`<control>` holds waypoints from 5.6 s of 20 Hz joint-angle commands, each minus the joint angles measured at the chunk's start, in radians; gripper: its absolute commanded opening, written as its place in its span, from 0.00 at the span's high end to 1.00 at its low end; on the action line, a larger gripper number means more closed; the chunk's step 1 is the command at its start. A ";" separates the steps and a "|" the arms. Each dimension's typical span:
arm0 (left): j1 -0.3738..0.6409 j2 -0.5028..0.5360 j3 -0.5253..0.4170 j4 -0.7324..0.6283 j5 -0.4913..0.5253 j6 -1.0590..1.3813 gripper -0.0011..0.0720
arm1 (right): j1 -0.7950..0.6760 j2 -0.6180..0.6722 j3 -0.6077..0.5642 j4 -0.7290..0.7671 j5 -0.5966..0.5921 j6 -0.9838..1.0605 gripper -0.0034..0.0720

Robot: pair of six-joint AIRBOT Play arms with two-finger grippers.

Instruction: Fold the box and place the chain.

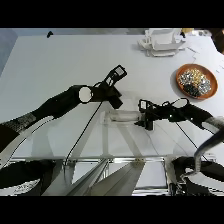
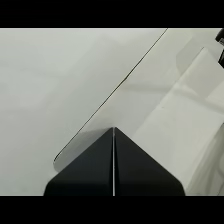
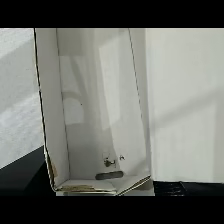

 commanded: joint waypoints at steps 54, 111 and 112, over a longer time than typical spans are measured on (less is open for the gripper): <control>0.056 0.022 -0.123 -0.066 -0.362 0.783 0.62 | 0.001 0.001 0.000 -0.002 -0.001 0.000 0.35; 0.257 0.016 -0.239 -0.210 -0.423 -0.468 0.98 | 0.001 0.000 0.000 -0.002 -0.001 0.000 0.35; 0.255 0.015 -0.239 -0.207 -0.423 -0.467 0.98 | 0.001 0.001 0.000 -0.002 -0.001 0.000 0.35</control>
